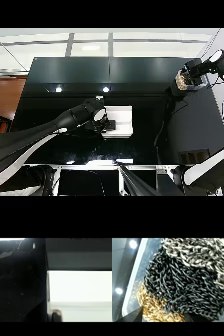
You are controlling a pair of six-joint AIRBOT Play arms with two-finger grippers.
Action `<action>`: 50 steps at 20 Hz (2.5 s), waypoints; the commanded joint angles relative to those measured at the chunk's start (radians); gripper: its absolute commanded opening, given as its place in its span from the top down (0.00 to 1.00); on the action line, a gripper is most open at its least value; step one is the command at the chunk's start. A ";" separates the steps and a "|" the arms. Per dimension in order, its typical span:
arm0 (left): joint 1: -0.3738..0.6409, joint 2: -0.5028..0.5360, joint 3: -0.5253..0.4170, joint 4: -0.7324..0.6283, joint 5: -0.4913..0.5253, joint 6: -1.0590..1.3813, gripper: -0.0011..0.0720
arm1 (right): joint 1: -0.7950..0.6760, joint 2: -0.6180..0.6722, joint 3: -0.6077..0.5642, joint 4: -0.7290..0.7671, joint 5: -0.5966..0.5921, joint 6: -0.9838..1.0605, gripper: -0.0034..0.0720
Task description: Fold the box and place the chain.
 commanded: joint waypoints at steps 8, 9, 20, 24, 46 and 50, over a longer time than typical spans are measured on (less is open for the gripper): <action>0.001 0.000 0.001 0.000 0.000 0.000 0.94 | -0.010 -0.014 0.002 0.124 0.024 -0.179 0.94; 0.001 0.000 0.001 0.000 0.000 0.000 0.94 | -0.016 -0.009 0.002 0.153 0.036 -0.211 0.94; 0.001 0.000 0.001 0.000 0.000 0.000 0.94 | -0.094 0.267 0.002 0.257 0.114 -0.601 0.94; 0.000 0.000 0.001 0.000 0.000 0.000 0.94 | -0.119 0.409 0.002 0.333 0.102 -0.705 0.94; 0.000 0.000 0.001 0.000 0.000 0.000 0.94 | 0.152 0.980 -0.216 0.640 0.482 -1.074 0.94; 0.000 0.000 0.001 0.000 0.000 0.000 0.94 | 0.301 0.993 -0.407 0.671 0.491 -1.101 0.94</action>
